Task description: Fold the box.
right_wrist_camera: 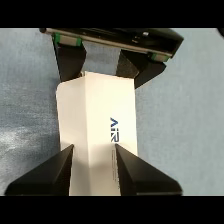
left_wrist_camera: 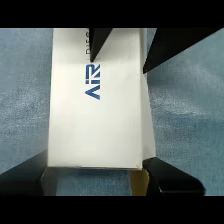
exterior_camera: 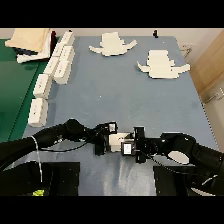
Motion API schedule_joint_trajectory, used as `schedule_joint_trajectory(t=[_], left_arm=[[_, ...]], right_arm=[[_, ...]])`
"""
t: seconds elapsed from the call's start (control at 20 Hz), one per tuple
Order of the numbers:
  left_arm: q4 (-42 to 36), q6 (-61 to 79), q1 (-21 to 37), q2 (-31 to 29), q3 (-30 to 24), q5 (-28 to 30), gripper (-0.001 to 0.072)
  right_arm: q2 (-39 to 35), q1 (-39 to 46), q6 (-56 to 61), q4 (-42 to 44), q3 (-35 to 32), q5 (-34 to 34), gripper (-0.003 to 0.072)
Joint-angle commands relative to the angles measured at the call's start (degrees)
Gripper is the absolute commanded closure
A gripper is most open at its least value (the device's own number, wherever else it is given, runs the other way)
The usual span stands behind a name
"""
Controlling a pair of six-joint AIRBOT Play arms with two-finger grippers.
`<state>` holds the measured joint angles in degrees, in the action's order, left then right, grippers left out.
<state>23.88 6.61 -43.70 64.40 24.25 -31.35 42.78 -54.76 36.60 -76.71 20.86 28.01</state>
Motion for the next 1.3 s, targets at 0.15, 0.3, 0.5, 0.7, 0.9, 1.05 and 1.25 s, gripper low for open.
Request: schedule_joint_trajectory(t=[0.15,0.3,0.5,0.7,0.9,1.05,1.25], left_arm=[[0.13,0.22,-0.02,0.00,-0.02,-0.20,0.0249],[0.13,0.22,-0.02,0.00,-0.02,-0.20,0.0250],[0.13,0.22,-0.02,0.00,-0.02,-0.20,0.0249],[0.13,0.22,-0.02,0.00,-0.02,-0.20,0.0249],[0.13,0.22,-0.02,0.00,-0.02,-0.20,0.0249],[0.13,0.22,-0.02,0.00,-0.02,-0.20,0.0249],[0.13,0.22,-0.02,0.00,-0.02,-0.20,0.0249]], right_arm=[[-5.38,0.00,-0.09,0.04,0.04,-0.50,0.0245],[-6.43,0.02,-0.09,-0.07,0.04,-1.77,0.0245],[-6.43,0.04,-0.09,-2.14,0.02,-4.33,0.0246],[-6.23,0.22,-0.07,-3.91,0.02,-5.97,0.0249],[-4.24,0.87,-0.02,-3.89,0.02,-6.01,0.0349],[-3.21,0.81,-0.02,-2.56,0.02,-5.79,0.0440],[-3.10,0.81,-0.02,-1.55,0.02,-4.61,0.0461]])
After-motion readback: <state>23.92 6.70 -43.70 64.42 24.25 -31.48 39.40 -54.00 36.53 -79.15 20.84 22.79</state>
